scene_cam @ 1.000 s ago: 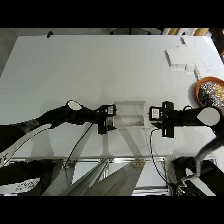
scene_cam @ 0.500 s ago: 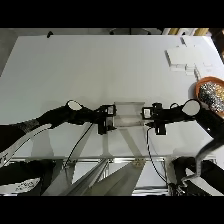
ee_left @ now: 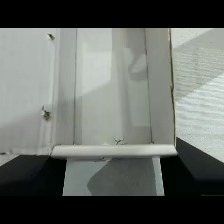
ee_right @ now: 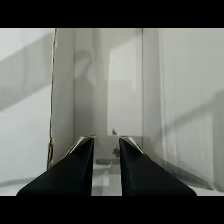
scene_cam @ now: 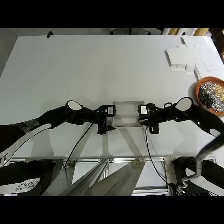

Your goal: Fold the box and place the chain.

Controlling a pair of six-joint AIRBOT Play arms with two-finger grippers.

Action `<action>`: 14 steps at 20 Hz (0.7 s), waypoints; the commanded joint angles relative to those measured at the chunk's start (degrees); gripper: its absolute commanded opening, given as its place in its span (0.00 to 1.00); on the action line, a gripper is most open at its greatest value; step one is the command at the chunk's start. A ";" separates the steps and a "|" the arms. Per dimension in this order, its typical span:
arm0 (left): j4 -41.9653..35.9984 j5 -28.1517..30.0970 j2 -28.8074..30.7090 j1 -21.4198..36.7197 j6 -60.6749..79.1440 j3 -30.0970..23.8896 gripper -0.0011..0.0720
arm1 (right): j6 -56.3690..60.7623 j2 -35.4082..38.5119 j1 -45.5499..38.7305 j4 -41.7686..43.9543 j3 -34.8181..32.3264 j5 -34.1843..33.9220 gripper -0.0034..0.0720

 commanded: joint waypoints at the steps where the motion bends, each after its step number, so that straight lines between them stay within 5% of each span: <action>1: -0.11 -0.02 0.00 -0.04 0.00 0.00 0.30 | -1.57 -1.42 0.00 2.89 -0.26 0.31 0.41; 3: -0.11 -0.02 0.00 -0.04 0.00 0.00 0.30 | -1.09 -1.25 0.00 2.60 -0.52 0.61 0.64; 6: -0.11 -0.02 0.00 -0.04 0.00 0.00 0.30 | 6.67 2.73 0.00 -0.68 -0.90 0.87 0.64; 13: -0.11 -0.02 0.00 -0.04 0.00 0.00 0.30 | 45.51 23.21 -1.11 -19.32 -0.90 2.91 0.09; 14: -0.11 -0.02 0.00 -0.04 0.00 0.00 0.30 | 50.29 24.59 -3.32 -19.85 -0.90 2.91 0.07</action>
